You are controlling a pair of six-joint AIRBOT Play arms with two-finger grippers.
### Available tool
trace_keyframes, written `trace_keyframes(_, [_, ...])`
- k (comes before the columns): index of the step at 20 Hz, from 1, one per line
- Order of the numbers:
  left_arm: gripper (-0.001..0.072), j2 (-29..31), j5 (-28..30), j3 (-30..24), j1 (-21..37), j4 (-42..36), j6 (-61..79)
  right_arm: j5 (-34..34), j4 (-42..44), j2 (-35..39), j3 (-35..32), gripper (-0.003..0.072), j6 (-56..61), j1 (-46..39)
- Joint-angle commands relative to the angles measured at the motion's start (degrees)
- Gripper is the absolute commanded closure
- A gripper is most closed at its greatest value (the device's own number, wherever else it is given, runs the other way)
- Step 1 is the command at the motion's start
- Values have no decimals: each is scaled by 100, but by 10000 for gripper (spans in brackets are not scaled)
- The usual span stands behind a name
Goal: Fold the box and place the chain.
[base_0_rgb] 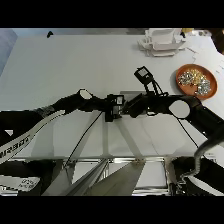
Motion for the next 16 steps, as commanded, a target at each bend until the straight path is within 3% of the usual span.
trace_keyframes(1, [627,4,0,-2,-2,0,2,144,-68,-387,2,665,11,2])
trace_keyframes(8, [627,4,0,-2,-2,0,0,52,-188,-426,2,647,66,0])
trace_keyframes(10, [627,4,0,-4,-2,0,0,61,-188,-387,13,553,37,0])
trace_keyframes(12, [627,4,0,-2,-2,0,0,289,-195,-330,195,546,-133,0])
trace_keyframes(14, [627,4,2,-4,-2,0,0,774,-195,-334,581,364,-420,-68])
trace_keyframes(16, [627,4,-2,-4,-2,0,2,1027,-234,-334,966,376,-448,-367])
